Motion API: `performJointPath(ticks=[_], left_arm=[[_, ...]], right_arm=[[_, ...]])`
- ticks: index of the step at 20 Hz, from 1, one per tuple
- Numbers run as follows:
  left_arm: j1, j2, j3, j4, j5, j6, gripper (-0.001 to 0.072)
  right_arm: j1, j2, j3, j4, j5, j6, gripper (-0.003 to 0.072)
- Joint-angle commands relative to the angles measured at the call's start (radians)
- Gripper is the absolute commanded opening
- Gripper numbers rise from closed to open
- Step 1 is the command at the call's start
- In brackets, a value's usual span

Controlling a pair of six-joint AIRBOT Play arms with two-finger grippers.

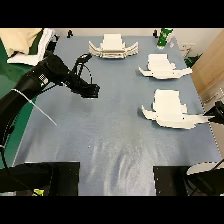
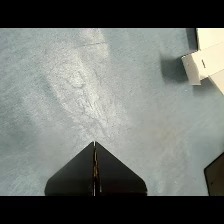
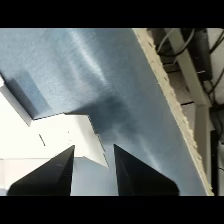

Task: Fold the box.

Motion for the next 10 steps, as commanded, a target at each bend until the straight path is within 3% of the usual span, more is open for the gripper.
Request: performJointPath(ticks=[1, 3, 4, 10], left_arm=[[0.000, 0.000, 0.000, -0.010, 0.000, 0.000, 0.0015], [0.000, 0.000, 0.000, -0.012, 0.000, -0.001, 0.0014], [0.000, 0.000, 0.000, -0.013, 0.000, 0.000, 0.0015], [0.000, 0.000, 0.000, -0.014, 0.000, 0.000, 0.0014]], right_arm=[[-0.007, -0.047, 0.011, 0.107, -0.068, -0.079, 0.0367], [-0.006, -0.060, 0.013, 0.148, -0.092, -0.099, 0.0359], [-0.006, -0.063, 0.013, 0.163, -0.095, -0.110, 0.0301], [-0.006, -0.064, 0.014, 0.252, -0.117, -0.150, 0.0293]])
